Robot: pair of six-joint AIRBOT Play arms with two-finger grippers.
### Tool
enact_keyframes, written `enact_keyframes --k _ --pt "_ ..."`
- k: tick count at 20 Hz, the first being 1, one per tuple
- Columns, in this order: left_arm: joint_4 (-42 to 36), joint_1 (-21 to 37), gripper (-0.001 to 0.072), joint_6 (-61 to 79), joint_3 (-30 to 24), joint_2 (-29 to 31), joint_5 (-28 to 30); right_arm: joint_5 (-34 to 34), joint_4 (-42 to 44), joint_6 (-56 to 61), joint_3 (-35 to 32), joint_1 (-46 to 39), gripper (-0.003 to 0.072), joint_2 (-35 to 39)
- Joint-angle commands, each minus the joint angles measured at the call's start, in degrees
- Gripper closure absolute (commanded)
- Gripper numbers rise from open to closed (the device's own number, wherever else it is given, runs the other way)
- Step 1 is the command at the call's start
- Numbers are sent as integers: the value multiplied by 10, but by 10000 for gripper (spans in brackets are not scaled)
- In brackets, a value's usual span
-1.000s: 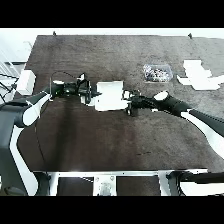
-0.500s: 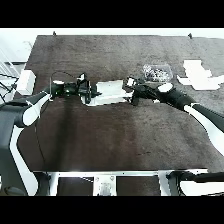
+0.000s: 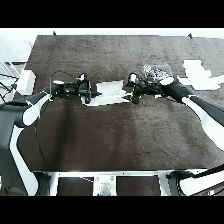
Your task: Fold the box and place the chain.
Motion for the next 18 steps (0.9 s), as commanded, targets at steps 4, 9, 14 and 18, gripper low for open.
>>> enact_keyframes --k 4,9,14,18 --pt "0 0 692 0 1 0 0 98 -4 1 58 -14 2 -60" --pt "0 0 692 0 1 0 0 129 -5 -6 93 -17 1 -90" --pt "0 0 692 0 1 0 0 152 -12 15 109 -17 2 -106" --pt "0 0 692 0 1 0 0 175 -34 68 108 -14 1 -106"
